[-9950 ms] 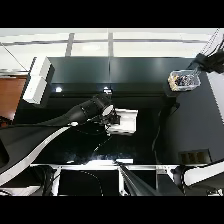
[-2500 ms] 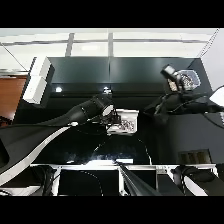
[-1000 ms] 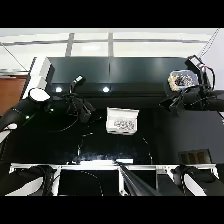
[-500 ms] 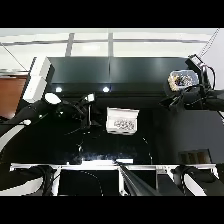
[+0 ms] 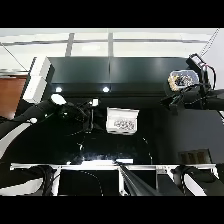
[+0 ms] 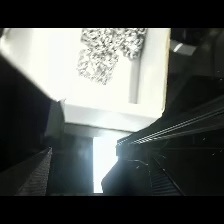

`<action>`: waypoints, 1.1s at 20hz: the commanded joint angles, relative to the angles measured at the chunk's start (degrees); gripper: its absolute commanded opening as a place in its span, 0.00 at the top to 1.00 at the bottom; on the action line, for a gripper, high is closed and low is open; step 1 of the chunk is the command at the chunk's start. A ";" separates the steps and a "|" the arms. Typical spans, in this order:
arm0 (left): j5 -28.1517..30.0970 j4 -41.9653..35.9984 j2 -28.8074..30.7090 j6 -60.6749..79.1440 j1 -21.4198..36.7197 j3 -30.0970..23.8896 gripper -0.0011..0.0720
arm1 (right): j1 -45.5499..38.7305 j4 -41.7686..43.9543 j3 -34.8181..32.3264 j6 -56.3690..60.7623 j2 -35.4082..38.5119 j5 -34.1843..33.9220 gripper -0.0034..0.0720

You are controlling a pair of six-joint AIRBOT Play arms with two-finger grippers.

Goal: Fold the box and place the chain.

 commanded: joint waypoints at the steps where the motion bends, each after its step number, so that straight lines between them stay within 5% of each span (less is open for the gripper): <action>1: -0.39 -1.53 -0.42 0.42 -1.27 0.55 0.01 | 0.00 0.00 0.04 -0.02 0.04 -0.09 0.59; 14: -1.36 -0.94 -4.42 -0.02 -4.57 4.76 0.03 | 0.00 0.02 0.04 -0.02 0.04 0.09 0.59; 16: 0.13 -0.94 -4.42 -0.39 -4.57 4.76 0.11 | 0.00 0.02 0.04 -0.02 0.04 0.00 0.59; 17: 0.28 -0.92 -4.42 -0.39 -4.55 4.76 0.30 | 0.00 0.00 -0.09 -0.02 0.02 -0.28 0.59; 18: 0.26 -0.90 -4.42 -0.39 -4.57 4.76 0.37 | 0.02 0.02 -0.59 0.52 0.02 -0.55 0.45; 19: 0.24 -0.90 -4.42 -0.39 -4.57 4.76 0.36 | 0.22 -0.04 -1.09 1.75 -0.15 -0.87 0.05; 22: 0.24 -0.92 -4.42 -0.39 -4.57 4.76 0.36 | 2.10 -3.85 -1.77 8.90 -4.09 -7.45 0.04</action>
